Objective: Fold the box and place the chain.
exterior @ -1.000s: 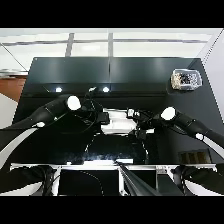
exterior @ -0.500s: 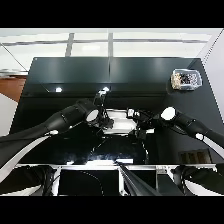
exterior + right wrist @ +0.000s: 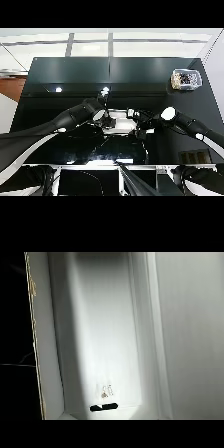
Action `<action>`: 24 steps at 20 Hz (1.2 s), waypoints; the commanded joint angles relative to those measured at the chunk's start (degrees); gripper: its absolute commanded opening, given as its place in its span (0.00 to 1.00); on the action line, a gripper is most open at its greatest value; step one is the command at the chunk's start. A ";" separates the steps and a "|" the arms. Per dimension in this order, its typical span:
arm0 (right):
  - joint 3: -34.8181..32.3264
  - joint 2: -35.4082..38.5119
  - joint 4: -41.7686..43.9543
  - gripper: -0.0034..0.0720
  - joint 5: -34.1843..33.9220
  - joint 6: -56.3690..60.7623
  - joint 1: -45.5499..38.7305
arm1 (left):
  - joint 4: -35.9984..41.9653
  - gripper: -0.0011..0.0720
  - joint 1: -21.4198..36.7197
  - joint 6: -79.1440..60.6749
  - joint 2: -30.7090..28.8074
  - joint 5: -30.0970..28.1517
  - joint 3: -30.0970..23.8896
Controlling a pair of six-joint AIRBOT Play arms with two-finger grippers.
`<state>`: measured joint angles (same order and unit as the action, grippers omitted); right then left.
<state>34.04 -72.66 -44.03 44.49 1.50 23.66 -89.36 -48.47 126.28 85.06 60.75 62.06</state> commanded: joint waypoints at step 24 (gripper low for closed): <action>-0.02 0.00 0.02 0.58 0.07 0.00 0.04 | 2.38 0.05 -0.52 5.99 4.63 2.45 4.35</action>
<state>34.04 -72.66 -44.16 44.53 1.50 23.66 -87.15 -48.95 132.40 89.65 63.83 66.35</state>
